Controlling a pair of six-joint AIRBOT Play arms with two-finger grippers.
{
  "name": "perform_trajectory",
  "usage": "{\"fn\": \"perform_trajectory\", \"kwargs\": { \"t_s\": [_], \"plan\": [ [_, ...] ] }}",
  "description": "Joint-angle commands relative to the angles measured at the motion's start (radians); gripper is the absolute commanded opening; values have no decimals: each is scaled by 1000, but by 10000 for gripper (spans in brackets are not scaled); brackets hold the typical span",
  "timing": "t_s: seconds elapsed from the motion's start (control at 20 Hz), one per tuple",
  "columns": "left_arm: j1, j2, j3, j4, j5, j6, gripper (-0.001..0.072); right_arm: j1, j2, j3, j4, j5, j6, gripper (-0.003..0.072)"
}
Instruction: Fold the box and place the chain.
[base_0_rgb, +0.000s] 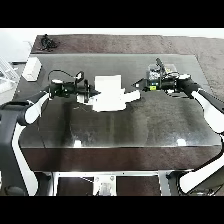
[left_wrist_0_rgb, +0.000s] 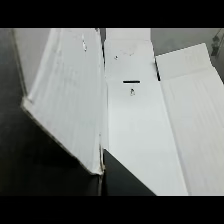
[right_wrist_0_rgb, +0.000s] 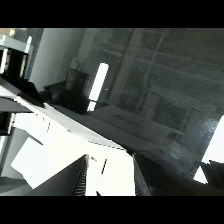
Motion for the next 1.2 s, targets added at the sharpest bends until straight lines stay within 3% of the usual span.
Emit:
{"fn": "perform_trajectory", "kwargs": {
  "t_s": [0.0, 0.8, 0.95, 1.05, 1.1, 1.15],
  "plan": [
    [-1, -8, -1, 3, 12, 1, 18, 1, 0, 0, 4, 6, -11, 346],
    [0, -7, 0, -15, -3, -7, 20, -39, 5, -4, 46, 45, -39, 344],
    [0, -7, 0, -14, -1, -7, 20, -36, 104, -148, 134, 54, -180, 333],
    [0, -7, 0, -14, -2, -11, 20, -36, 165, -226, 156, 55, -280, 261],
    [0, -7, 0, -14, -2, -11, 20, -27, 175, -239, 155, 63, -340, 271],
    [0, -7, 0, -14, -4, -11, 21, -12, 175, -239, 134, 77, -452, 328]
  ]
}}
